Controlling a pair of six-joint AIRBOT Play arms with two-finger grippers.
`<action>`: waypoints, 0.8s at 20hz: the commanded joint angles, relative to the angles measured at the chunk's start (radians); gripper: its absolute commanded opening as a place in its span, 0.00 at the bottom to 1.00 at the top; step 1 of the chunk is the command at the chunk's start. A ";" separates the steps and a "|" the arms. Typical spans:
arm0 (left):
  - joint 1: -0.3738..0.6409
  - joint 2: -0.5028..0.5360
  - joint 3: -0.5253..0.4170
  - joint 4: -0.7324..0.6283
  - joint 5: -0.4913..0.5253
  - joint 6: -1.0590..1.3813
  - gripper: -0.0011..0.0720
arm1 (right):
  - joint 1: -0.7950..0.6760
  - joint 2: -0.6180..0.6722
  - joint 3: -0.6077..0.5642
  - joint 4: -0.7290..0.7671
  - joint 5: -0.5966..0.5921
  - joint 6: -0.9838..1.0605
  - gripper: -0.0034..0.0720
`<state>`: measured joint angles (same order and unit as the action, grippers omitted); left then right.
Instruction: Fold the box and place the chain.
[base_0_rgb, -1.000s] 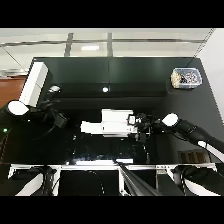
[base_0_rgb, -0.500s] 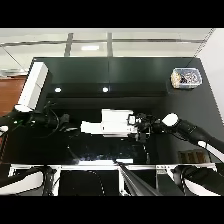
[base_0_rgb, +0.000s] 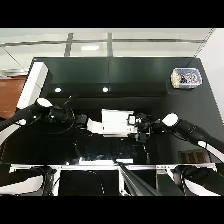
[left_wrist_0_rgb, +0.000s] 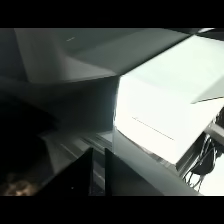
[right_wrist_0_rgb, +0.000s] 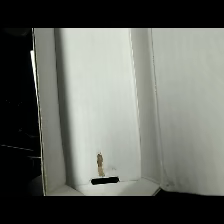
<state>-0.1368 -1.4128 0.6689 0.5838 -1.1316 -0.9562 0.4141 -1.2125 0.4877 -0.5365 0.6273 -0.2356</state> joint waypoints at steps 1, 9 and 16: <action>-0.017 -0.001 0.049 0.055 -0.008 0.015 0.27 | 0.000 0.000 0.000 0.000 0.000 0.000 0.22; -0.051 -0.001 0.110 -0.025 -0.146 0.010 0.92 | 0.000 -0.001 0.000 0.000 0.000 0.000 0.22; -0.159 -0.001 0.116 -0.019 -0.105 -0.004 0.72 | 0.000 0.000 0.000 0.000 0.000 0.000 0.22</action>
<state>-0.2619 -1.4139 0.7826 0.5713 -1.2488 -0.9543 0.4141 -1.2125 0.4877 -0.5365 0.6273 -0.2356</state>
